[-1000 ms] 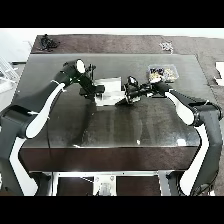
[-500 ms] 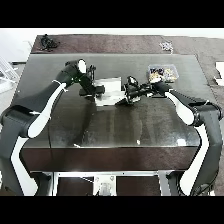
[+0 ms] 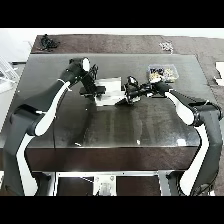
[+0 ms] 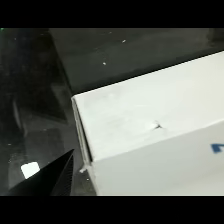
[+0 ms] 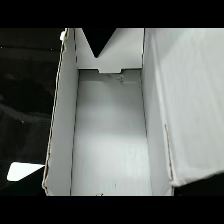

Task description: Fold the box and place the chain.

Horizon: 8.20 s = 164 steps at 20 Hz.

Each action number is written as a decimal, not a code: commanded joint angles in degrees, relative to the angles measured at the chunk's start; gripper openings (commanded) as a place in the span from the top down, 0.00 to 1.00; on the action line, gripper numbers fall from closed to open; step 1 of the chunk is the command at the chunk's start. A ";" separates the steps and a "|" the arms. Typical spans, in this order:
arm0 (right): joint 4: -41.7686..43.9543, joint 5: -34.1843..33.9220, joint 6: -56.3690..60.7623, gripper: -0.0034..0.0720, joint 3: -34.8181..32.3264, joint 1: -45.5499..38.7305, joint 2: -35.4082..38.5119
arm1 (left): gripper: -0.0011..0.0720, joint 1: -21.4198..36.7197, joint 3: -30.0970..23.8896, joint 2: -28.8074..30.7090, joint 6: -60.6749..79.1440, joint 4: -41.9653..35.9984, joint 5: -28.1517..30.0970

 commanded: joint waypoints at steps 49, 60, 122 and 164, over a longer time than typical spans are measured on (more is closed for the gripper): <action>0.00 0.02 0.02 0.17 0.00 0.00 -0.02 | 0.00 17.77 -25.97 8.11 105.66 -38.27 12.41; 0.00 0.02 0.02 0.17 0.00 0.00 -0.02 | 0.00 17.77 -25.94 4.59 118.46 -45.22 10.82; 0.00 0.02 0.02 0.17 0.00 0.00 -0.02 | 0.27 14.84 -25.83 -1.05 131.45 -52.59 18.67; 4.72 6.25 11.98 0.94 0.35 -3.74 12.28 | 0.27 14.84 -25.83 -1.03 131.40 -52.57 17.51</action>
